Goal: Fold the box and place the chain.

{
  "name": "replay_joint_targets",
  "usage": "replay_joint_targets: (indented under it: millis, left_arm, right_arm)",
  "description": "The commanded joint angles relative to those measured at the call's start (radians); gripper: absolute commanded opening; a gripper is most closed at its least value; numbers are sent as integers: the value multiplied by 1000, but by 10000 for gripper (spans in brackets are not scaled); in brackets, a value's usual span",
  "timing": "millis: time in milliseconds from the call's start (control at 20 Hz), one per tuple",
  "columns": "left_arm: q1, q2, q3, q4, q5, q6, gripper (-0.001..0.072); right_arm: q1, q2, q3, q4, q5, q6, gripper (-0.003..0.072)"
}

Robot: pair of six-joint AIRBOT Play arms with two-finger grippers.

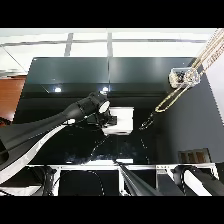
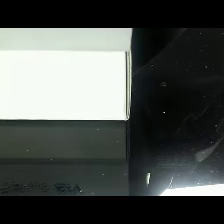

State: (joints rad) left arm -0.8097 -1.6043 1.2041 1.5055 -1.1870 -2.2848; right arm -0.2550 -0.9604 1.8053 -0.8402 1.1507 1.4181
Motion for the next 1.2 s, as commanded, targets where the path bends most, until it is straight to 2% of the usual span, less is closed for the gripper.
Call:
replay_joint_targets:
  millis: [0, 150, 300, 500, 600, 800, 1150]
  left_arm:
    - [0, -1, 0, 0, 1, 0, 28]
    - [0, -1, 0, 0, 1, 0, 28]
    - [0, -1, 0, 0, 1, 0, 29]
    - [0, -1, 0, 0, 1, 0, 28]
    - [0, -1, 0, 0, 1, 0, 28]
    - [0, -1, 0, 0, 0, 0, 28]
    - [0, -1, 0, 0, 0, 0, 28]
  right_arm:
    - [2, 21, 1, 146, 182, -43, 15]
    - [60, 21, 1, 154, 315, -51, 15]
    - [154, 21, -8, 148, 369, -55, 16]
    - [301, 23, -150, 152, 384, -54, 16]
    - [386, 23, -264, 155, 343, -54, 15]
    - [538, 23, -478, 157, 153, -55, 16]
    - [660, 22, -766, 155, -80, -54, 16]
